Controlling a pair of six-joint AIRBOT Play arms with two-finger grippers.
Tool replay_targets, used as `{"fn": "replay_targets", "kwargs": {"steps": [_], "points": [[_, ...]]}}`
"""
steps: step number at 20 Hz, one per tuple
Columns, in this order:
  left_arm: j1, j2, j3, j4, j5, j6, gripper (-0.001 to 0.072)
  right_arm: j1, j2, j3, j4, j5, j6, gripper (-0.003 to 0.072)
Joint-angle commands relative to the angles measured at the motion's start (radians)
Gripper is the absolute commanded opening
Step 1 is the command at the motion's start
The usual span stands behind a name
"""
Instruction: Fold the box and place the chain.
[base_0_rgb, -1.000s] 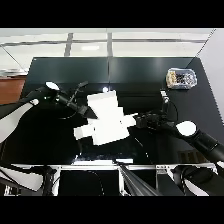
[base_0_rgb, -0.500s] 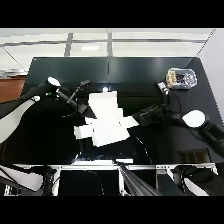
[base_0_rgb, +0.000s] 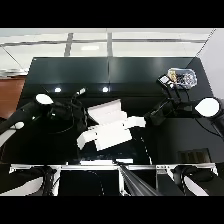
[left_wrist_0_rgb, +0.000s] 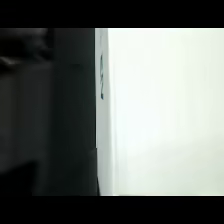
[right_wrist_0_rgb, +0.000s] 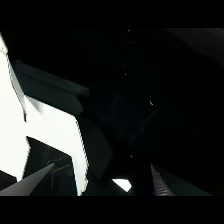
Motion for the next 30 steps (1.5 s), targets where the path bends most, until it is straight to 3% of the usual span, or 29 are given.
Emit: {"fn": "replay_targets", "kwargs": {"steps": [1,3,5,9,14,23,30], "points": [[-0.068,0.045,-0.053,-0.001,0.225,0.272,0.0024,0.015,0.0,0.006,-0.01,0.008,-0.035,0.0688],[-0.112,0.042,-0.052,0.001,0.351,0.323,0.0024,0.048,0.0,-0.007,-0.065,0.005,-0.154,0.0688],[-0.145,0.026,-0.049,0.01,0.382,0.361,0.0025,0.077,0.0,-0.036,-0.055,-0.021,-0.255,0.0688],[-0.169,-0.053,0.01,0.078,0.369,0.362,0.0027,0.143,-0.001,-0.121,-0.051,-0.111,-0.364,0.0688],[-0.169,-0.12,0.1,0.08,0.235,0.361,0.0026,0.215,-0.001,-0.186,-0.048,-0.14,-0.492,0.0688],[-0.17,-0.126,0.099,0.058,0.254,0.337,0.0026,0.316,-0.076,-0.236,0.072,-0.208,-0.716,0.0688],[-0.17,-0.132,0.099,0.058,0.253,0.336,0.0026,0.371,-0.191,-0.236,0.164,-0.288,-0.718,0.0688]]}}
